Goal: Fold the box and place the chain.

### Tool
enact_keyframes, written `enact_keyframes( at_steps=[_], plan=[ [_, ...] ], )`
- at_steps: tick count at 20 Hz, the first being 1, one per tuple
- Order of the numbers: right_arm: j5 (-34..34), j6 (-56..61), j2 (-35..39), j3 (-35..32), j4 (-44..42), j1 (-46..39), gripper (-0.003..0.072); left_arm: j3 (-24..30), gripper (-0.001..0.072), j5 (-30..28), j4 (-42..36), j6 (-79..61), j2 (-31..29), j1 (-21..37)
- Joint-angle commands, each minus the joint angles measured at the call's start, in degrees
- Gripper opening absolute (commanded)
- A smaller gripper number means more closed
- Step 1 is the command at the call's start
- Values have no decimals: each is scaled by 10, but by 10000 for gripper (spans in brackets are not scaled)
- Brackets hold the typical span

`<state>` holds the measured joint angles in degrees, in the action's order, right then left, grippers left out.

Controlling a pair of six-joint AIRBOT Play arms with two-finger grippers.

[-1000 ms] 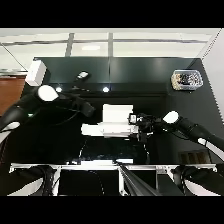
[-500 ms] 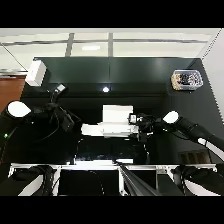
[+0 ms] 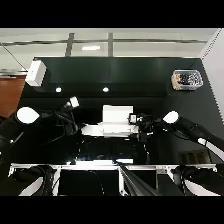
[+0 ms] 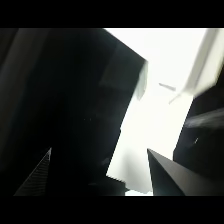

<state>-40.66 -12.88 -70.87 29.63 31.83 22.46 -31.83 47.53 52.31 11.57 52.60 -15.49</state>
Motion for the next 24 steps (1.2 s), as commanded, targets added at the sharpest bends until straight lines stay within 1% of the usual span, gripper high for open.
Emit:
enact_keyframes(
  at_steps=[1,3,5,7,9,10,12,15,16,17,18,22,24],
  plan=[
    [0,0,0,0,0,1,440,0,698,-9,33,-90,33,-48],
    [0,0,0,0,0,1,440,0,698,-16,23,-109,65,-83],
    [0,0,0,0,0,1,440,-2,698,-37,23,-111,91,-123],
    [0,0,0,0,0,1,440,-2,697,-66,22,-108,107,-151],
    [0,0,0,0,0,0,440,-3,696,-89,20,-82,111,-158],
    [0,0,0,0,0,1,440,-3,696,-90,15,-81,112,-158],
    [0,0,0,0,0,1,440,-3,695,-91,-7,-82,114,-159],
    [0,0,0,0,0,0,440,-3,679,-115,-49,-82,120,-159],
    [0,0,0,0,0,1,440,-3,603,-118,-61,-82,120,-159],
    [0,0,0,0,0,1,440,-3,500,-116,-69,-82,120,-158],
    [0,0,0,0,0,0,440,-3,484,-109,-69,-82,120,-159],
    [0,0,0,0,0,0,440,-3,483,-89,-71,-82,120,-159],
    [0,0,0,0,-1,0,440,-3,393,-89,-82,-82,120,-159]
  ],
)
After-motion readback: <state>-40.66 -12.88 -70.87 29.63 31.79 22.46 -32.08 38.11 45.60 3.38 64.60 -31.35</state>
